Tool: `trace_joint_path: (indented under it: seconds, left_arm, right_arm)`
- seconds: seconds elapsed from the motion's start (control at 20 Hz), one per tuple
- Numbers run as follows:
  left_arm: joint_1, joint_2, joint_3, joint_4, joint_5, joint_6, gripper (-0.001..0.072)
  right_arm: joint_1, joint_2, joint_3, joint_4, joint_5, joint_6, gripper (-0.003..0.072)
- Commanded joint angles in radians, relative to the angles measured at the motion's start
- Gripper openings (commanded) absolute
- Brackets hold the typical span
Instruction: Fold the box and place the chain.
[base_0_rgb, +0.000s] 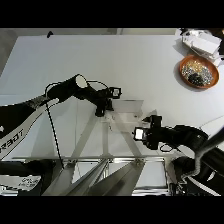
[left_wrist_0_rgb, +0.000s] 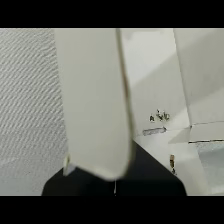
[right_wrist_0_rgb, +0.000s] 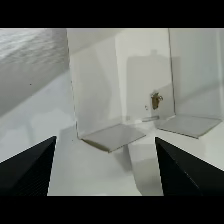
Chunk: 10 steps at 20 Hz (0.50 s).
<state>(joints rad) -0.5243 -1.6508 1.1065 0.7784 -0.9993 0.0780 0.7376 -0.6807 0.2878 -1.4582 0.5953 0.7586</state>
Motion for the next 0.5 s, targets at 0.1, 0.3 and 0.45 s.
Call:
trace_joint_path:
  seconds: [0.1, 0.3, 0.45]
  left_arm:
    - [-0.001, -0.001, 0.001, 0.000, 0.000, 0.000, 0.0013]
    - [-0.001, -0.001, 0.001, 0.000, 0.000, 0.000, 0.0013]
    - [-0.001, -0.001, 0.001, 0.000, 0.000, 0.000, 0.0013]
  right_arm:
    - [0.004, -0.123, -0.011, -0.003, -0.162, 0.003, 0.0684]
    - [0.004, -0.122, -0.011, -0.005, -0.173, 0.002, 0.0682]
    - [-0.044, -0.122, -0.010, -0.005, -0.174, 0.002, 0.0682]
